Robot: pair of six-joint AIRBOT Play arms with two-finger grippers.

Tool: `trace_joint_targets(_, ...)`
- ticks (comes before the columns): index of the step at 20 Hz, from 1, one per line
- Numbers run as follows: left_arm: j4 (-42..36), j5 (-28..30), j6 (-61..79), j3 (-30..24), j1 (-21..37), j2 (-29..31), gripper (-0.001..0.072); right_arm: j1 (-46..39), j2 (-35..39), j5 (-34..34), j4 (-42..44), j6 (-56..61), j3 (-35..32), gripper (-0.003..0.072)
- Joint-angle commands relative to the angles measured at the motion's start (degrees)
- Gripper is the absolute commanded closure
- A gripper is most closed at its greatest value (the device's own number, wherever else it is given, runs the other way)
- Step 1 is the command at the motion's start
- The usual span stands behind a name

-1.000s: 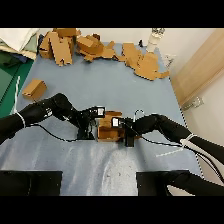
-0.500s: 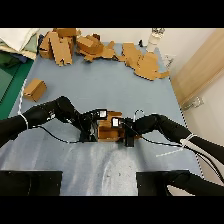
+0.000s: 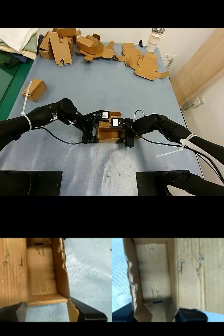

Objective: Fold the box.

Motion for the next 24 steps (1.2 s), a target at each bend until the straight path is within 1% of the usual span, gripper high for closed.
trace_joint_targets(1, -1.4, 1.0, 0.0, 0.0, -0.1, -0.8, 0.002, 0.0, 0.0, 0.0, 0.0, 0.1, 0.0, 0.0183)
trace_joint_targets(7, -1.5, 0.9, 0.0, 0.0, -0.1, -1.1, 0.0024, 0.0, 0.0, 0.0, 0.0, 0.1, 0.0, 0.0183)
trace_joint_targets(8, -1.4, 0.9, 0.0, 0.0, -0.1, -1.1, 0.0143, 0.0, 0.0, 0.0, 0.0, 0.1, 0.0, 0.0183)
trace_joint_targets(9, -0.7, 0.7, 0.0, 0.0, -0.1, -1.1, 0.0198, 0.0, 0.0, 0.1, 0.0, 0.1, 0.0, 0.0183)
trace_joint_targets(10, -0.6, 0.7, 0.0, 0.0, -0.1, -1.1, 0.0198, 0.0, 0.0, 0.0, 0.0, 0.1, 0.0, 0.0183)
trace_joint_targets(12, -0.6, 0.7, 0.0, 0.0, -0.1, -1.1, 0.0197, 0.0, 0.0, 0.0, 0.0, 0.1, 0.0, 0.0183)
trace_joint_targets(13, -0.6, 0.7, 0.0, 0.0, -0.1, -1.1, 0.0167, 0.0, 0.0, 0.0, 0.0, 0.1, 0.0, 0.0183)
trace_joint_targets(14, -0.6, 0.7, 0.0, 0.0, -0.1, -1.1, 0.0038, 0.0, 0.0, 0.0, 0.0, 0.1, 0.0, 0.0183)
trace_joint_targets(15, -0.7, 0.7, 0.0, 0.0, -0.1, -1.1, 0.0011, 0.0, 0.0, 0.0, 0.0, 0.1, 0.0, 0.0183)
trace_joint_targets(21, -0.7, -0.1, 0.0, 0.0, -0.1, -1.1, 0.0011, 0.0, 0.0, 0.0, 0.0, 0.1, 0.0, 0.0183)
trace_joint_targets(24, -0.6, 1.6, -1.1, -0.4, -0.1, -1.1, 0.0011, 0.0, 0.0, 0.0, 0.0, 0.1, 0.0, 0.0183)
